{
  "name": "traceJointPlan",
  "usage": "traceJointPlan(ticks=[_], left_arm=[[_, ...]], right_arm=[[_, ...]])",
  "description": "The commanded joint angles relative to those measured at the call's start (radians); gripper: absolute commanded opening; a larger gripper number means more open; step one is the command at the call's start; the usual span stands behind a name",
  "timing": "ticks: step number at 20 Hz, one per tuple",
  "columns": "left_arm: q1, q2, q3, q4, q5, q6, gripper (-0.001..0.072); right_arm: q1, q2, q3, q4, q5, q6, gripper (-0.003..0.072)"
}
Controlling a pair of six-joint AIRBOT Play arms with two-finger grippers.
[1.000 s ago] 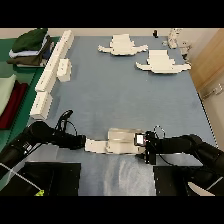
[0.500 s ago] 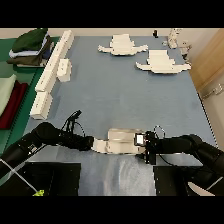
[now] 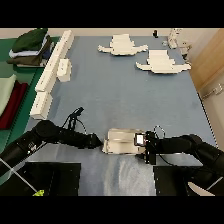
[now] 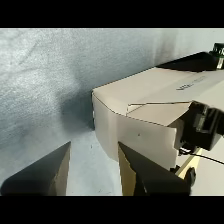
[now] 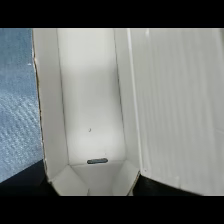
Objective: Fold the box.
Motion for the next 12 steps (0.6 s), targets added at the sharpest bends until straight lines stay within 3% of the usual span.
traceJointPlan(ticks=[1,7,9,12], left_arm=[[0.000,0.000,0.002,-0.003,0.045,0.003,0.0452],[-0.002,0.000,0.012,-0.174,0.019,0.053,0.0449],[-0.019,0.000,0.034,-0.135,0.032,-0.021,0.0441],[-0.123,-0.004,0.099,0.084,0.062,-0.252,0.0441]], right_arm=[[0.000,0.000,0.000,0.000,0.000,0.000,0.0520],[0.000,0.000,0.000,0.000,0.000,0.000,0.0521],[0.000,0.000,0.000,0.000,0.000,0.000,0.0520],[0.000,0.000,0.000,0.000,0.000,0.000,0.0520]])
